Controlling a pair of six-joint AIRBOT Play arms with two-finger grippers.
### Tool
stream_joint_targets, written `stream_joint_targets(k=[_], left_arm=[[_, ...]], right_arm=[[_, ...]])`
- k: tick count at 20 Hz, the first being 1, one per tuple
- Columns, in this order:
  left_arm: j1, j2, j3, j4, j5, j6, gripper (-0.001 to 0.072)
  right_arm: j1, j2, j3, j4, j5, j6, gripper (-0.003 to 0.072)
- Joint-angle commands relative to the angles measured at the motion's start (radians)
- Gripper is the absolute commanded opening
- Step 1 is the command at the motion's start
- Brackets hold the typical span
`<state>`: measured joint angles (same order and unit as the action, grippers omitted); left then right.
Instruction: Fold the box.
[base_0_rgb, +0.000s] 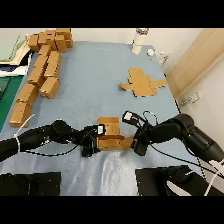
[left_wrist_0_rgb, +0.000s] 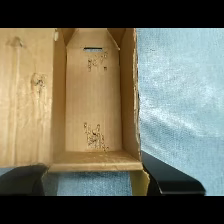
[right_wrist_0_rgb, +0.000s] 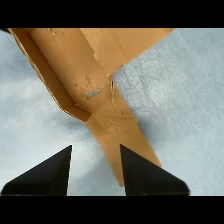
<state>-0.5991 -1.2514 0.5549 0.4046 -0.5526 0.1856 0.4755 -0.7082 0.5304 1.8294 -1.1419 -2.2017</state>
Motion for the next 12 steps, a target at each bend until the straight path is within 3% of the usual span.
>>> stream_joint_targets(k=[1,5,10,12], left_arm=[[0.001,0.000,0.001,0.000,0.001,0.000,0.0528],[0.001,0.000,0.001,0.000,0.001,0.000,0.0528],[0.001,0.000,0.001,0.000,0.001,0.000,0.0528],[0.000,0.000,0.001,0.000,0.001,0.000,0.0528]], right_arm=[[0.001,-0.014,-0.084,-0.011,0.134,-0.166,0.0487],[0.027,-0.067,-0.086,0.011,0.280,-0.296,0.0487],[0.085,-0.162,-0.086,0.073,0.332,-0.328,0.0487],[0.108,-0.167,-0.086,0.101,0.333,-0.361,0.0423]])
